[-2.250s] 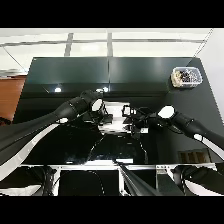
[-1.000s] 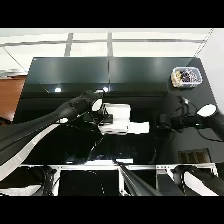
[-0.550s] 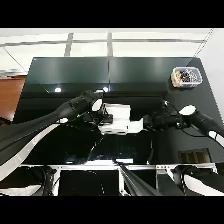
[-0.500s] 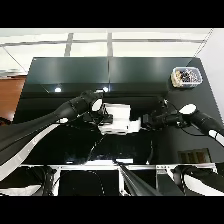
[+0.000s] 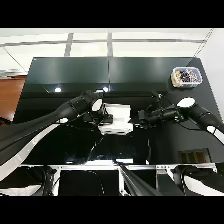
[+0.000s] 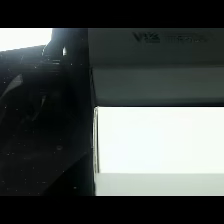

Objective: Fold the box and place the chain.

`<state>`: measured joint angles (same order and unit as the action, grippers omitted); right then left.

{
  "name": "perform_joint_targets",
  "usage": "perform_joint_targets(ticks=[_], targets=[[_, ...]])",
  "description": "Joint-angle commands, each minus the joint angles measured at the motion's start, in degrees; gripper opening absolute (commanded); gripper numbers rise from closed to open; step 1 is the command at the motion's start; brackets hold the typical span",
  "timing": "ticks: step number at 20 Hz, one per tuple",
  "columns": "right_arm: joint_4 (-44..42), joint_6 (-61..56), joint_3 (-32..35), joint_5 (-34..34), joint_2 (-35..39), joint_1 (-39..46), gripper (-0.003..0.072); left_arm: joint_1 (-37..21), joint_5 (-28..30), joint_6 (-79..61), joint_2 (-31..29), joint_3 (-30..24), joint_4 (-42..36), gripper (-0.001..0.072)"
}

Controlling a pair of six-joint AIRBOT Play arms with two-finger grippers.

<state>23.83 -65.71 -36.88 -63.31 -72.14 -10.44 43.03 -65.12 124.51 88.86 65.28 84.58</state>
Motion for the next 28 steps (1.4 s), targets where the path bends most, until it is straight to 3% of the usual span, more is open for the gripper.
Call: perform_joint_targets(ticks=[1,6,13,18,21,28], targets=[[-1.27,-4.83,-0.26,3.26,-0.04,-4.79,0.0372,0.00,0.11,0.00,0.04,0.02,-0.07,0.0031],[11.32,-17.38,-3.30,9.09,-0.04,-10.01,0.0373,0.00,0.04,0.00,0.04,0.02,-0.07,0.0031],[33.27,-36.94,-11.52,10.43,-0.26,-16.76,0.0372,0.00,0.07,0.00,0.04,0.02,-0.07,0.0031],[49.59,-52.72,-20.96,2.10,-5.68,-24.76,0.0372,0.00,0.15,0.00,0.04,0.02,-0.02,0.0031],[58.97,-61.57,-23.28,-0.72,-7.50,-28.92,0.0373,0.00,0.04,0.00,0.04,0.02,-0.02,0.0031],[60.33,-67.56,-23.28,-1.42,-9.68,-31.12,0.0372,0.00,-0.39,0.00,0.04,0.02,0.00,0.0031]])
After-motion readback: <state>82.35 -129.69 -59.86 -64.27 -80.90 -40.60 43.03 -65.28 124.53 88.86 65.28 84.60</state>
